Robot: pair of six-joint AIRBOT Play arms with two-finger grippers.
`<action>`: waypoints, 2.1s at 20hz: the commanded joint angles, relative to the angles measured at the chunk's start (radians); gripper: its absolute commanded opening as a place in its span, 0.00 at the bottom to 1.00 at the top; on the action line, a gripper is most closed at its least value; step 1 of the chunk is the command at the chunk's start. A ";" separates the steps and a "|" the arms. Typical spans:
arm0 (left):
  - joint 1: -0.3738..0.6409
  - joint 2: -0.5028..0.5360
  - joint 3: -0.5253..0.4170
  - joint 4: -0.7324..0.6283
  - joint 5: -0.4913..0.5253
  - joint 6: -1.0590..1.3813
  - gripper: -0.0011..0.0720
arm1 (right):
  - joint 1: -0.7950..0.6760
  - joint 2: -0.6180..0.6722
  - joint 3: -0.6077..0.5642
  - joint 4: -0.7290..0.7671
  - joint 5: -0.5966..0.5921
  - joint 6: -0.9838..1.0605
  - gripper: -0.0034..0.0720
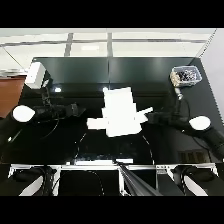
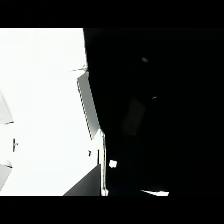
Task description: Fold the box and place the chain.
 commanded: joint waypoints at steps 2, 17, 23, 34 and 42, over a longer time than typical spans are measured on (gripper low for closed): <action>0.010 -0.280 0.161 -0.286 -0.201 0.225 0.98 | 0.190 0.016 -0.060 0.066 -0.163 0.011 0.07; -0.105 -0.807 0.619 -0.082 -0.737 0.489 0.57 | 0.197 0.016 -0.060 0.066 -0.158 0.018 0.07; -0.132 -0.872 0.740 -0.029 -0.813 0.526 0.13 | 0.197 0.016 -0.060 0.066 -0.158 0.018 0.07; -0.153 -0.609 0.533 -0.036 -0.571 0.682 0.04 | -0.016 0.026 0.262 -0.585 0.305 -0.015 0.98; -0.246 -0.531 0.434 -0.006 -0.244 1.197 0.05 | 0.005 0.023 0.242 -0.584 0.311 -0.370 0.98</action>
